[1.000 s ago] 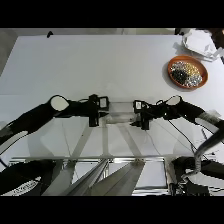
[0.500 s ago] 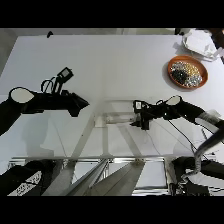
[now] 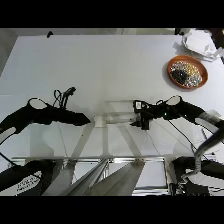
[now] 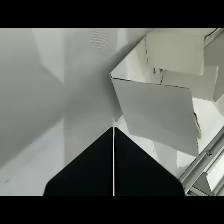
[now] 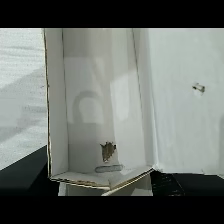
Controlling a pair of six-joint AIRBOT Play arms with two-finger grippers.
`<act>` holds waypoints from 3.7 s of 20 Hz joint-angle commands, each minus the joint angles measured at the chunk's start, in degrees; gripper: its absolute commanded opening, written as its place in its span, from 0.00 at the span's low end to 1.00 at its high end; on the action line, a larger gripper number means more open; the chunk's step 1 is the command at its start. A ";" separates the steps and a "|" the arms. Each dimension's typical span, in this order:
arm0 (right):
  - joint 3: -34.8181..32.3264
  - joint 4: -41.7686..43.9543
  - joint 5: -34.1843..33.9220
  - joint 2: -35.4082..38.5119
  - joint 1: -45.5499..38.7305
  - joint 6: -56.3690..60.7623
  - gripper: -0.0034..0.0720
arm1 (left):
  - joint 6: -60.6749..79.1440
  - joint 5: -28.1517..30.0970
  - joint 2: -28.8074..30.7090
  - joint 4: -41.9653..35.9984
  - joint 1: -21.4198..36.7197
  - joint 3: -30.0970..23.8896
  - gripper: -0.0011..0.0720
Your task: Fold the box and place the chain.
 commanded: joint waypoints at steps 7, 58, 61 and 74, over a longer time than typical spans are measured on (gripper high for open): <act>0.02 0.00 -0.02 0.02 0.00 0.00 0.58 | -0.59 5.38 -5.38 -5.09 -7.08 -0.31 0.02; 0.02 0.00 0.00 0.02 0.00 0.00 0.58 | -1.27 8.79 1.88 -1.64 -14.88 6.05 0.37; 0.02 0.00 0.00 0.02 0.00 0.00 0.58 | -1.27 8.72 1.88 -1.66 -14.82 6.05 0.50; 0.02 0.00 -0.02 0.02 0.00 0.00 0.58 | -10.49 12.83 1.03 -1.18 -19.47 7.89 0.72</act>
